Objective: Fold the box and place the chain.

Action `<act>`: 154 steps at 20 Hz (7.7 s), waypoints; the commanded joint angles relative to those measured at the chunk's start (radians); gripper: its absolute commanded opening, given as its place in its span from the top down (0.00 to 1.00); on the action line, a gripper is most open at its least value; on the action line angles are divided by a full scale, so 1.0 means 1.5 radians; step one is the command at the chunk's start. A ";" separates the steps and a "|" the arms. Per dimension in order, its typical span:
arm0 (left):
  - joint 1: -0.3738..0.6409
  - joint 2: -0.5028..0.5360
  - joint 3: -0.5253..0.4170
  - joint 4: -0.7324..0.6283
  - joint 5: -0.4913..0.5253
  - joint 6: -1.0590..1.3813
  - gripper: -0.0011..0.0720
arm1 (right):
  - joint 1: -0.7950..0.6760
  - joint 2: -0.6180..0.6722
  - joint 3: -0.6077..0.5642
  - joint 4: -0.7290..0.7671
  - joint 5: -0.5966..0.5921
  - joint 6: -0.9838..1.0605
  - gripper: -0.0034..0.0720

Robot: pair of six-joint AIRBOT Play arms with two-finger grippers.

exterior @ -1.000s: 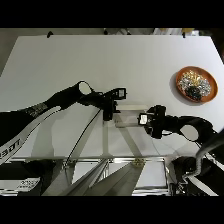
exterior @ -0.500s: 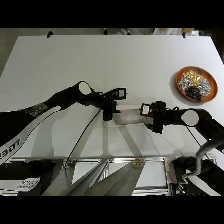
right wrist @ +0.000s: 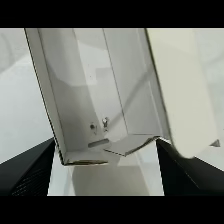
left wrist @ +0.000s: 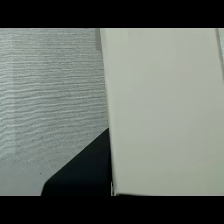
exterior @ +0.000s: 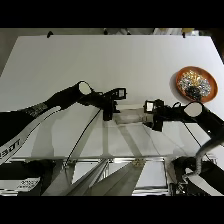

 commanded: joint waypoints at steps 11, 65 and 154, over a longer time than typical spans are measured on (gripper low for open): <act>-0.001 0.000 0.000 0.000 0.000 0.000 0.97 | -0.016 -0.077 0.001 0.050 0.005 -0.127 0.03; -0.001 0.000 0.000 0.000 0.000 0.000 0.97 | -0.026 -0.172 -0.006 0.119 0.049 -0.194 0.36; -0.028 0.204 -0.003 0.390 -0.076 -0.491 0.98 | -0.026 -0.172 -0.006 0.120 0.049 -0.194 0.35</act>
